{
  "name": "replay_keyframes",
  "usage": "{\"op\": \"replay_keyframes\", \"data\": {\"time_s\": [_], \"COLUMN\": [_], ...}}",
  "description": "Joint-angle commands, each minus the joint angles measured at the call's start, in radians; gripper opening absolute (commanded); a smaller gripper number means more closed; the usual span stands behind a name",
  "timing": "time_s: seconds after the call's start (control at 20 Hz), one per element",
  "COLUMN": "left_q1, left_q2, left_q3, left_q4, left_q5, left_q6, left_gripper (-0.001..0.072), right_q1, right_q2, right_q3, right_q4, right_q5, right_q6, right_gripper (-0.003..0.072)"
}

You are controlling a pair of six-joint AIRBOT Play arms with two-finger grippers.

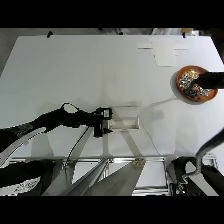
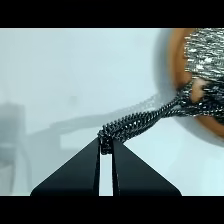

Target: Fold the box and place the chain.

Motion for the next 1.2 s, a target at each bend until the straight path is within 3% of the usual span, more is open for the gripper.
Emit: {"op": "replay_keyframes", "data": {"time_s": [0.0, 0.35, 0.6, 1.15], "left_q1": [0.000, 0.000, 0.000, 0.000], "left_q2": [0.000, 0.000, 0.000, 0.000], "left_q3": [0.000, 0.000, 0.000, 0.000], "left_q4": [0.000, 0.000, 0.000, 0.000], "left_q5": [0.000, 0.000, 0.000, 0.000], "left_q6": [0.000, 0.000, 0.000, 0.000], "left_gripper": [0.0171, 0.0171, 0.0171, 0.0171], "right_q1": [0.106, 0.348, 0.471, 0.702], "right_q2": [0.107, 0.164, 0.187, 0.174], "right_q3": [0.000, 0.000, -0.001, -0.097], "right_q4": [0.061, 0.072, 0.126, 0.196], "right_q5": [0.120, 0.232, 0.229, 0.014], "right_q6": [-0.009, -0.008, -0.008, -0.027], "right_gripper": [0.0018, 0.0018, 0.0018, 0.0019]}}
